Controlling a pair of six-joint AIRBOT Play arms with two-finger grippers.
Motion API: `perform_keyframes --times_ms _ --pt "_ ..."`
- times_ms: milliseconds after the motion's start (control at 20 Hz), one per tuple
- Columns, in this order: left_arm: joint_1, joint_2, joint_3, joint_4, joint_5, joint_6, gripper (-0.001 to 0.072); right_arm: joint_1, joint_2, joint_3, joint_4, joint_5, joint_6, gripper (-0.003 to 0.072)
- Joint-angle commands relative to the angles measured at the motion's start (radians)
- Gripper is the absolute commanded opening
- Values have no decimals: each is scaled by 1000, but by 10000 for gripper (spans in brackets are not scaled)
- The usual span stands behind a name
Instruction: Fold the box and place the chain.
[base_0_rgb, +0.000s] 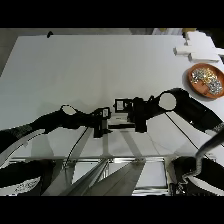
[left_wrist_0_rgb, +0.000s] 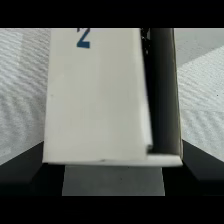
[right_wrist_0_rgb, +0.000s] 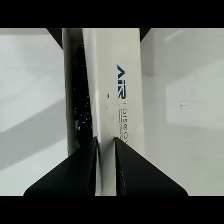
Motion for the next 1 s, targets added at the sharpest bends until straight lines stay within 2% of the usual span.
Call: perform_keyframes --times_ms 0,200,400,550,700,950 --pt "0 0 0 1 0 1 137 -1 0 -18 23 10 3 77" --pt "0 0 0 1 0 1 137 2 0 -37 86 12 -2 82" --pt "-1 0 0 1 0 1 137 2 0 -71 90 16 -2 182" --pt "0 0 0 1 0 1 137 2 1 -73 98 23 -2 187" --pt "-1 0 0 1 0 1 137 2 9 -72 100 22 -2 248" --pt "-1 0 0 1 0 1 137 0 46 -72 157 -24 -2 248"
